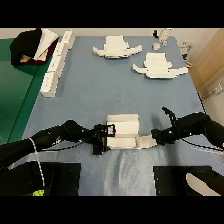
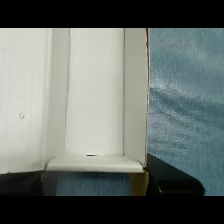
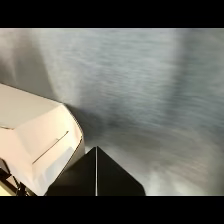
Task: Fold the box.
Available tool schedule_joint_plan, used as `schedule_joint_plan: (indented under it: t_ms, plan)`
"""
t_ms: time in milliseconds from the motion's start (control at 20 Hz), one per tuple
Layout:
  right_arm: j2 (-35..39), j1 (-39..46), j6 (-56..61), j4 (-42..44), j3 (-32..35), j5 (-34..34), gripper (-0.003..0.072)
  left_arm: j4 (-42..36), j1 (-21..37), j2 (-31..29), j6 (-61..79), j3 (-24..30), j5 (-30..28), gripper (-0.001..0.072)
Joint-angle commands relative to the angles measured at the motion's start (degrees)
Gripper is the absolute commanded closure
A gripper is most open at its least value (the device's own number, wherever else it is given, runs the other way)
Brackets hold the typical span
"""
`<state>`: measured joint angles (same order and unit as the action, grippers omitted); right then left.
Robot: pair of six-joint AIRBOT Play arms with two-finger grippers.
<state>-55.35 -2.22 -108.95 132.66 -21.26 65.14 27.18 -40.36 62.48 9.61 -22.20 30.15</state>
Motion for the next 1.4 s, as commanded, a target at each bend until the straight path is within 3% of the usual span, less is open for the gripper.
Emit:
schedule_joint_plan:
  t_ms: [0, 150, 200, 250, 300, 500, 550, 600, 950, 1200, 1350]
  plan:
    - [1.1, -3.4, 0.2, 2.2, -0.5, -1.5, 0.0686, 0.0, 0.0, 0.0, 0.0, -0.1, 0.0, 0.025]
    - [5.5, -3.5, 2.5, 2.2, -1.9, -1.4, 0.0684, 0.0, 0.0, 0.0, 0.0, -0.1, 0.0, 0.025]
    - [7.0, -3.5, 2.8, 2.2, -2.1, -1.0, 0.0611, 0.0, 0.0, 0.0, 0.0, -0.1, 0.0, 0.0249]
    - [8.3, -3.6, 3.7, 2.2, -2.2, -0.5, 0.0444, 0.0, 0.0, 0.0, 0.0, -0.1, 0.0, 0.025]
    - [9.1, -3.8, 4.0, 2.2, -2.2, 0.4, 0.0381, 0.0, 0.0, 0.0, 0.0, 0.0, 0.0, 0.025]
    - [9.3, -7.7, 4.0, 2.4, -2.2, 0.4, 0.0378, 0.0, 0.0, 0.0, 0.0, -0.1, 0.0, 0.025]
    - [9.3, -9.0, 4.2, 2.4, -2.3, -0.8, 0.0265, 0.0, 0.0, 0.0, 0.0, -0.1, 0.0, 0.025]
    - [9.2, -10.2, 4.7, 2.4, -2.3, -1.7, 0.0201, 0.0, 0.0, 0.0, 0.0, -0.1, 0.0, 0.025]
    - [6.4, -18.2, 13.9, -2.4, -4.4, -7.6, 0.0227, 0.0, 0.0, 0.0, 0.0, 0.0, 0.0, 0.025]
    - [0.6, -30.2, 36.9, -22.1, -12.8, -9.5, 0.0227, 0.0, 0.0, 0.0, 0.0, -0.1, 0.0, 0.025]
    - [-3.5, -39.5, 52.2, -35.5, -18.3, -6.5, 0.0227, 0.0, 0.0, 0.0, 0.0, -0.1, 0.0, 0.025]
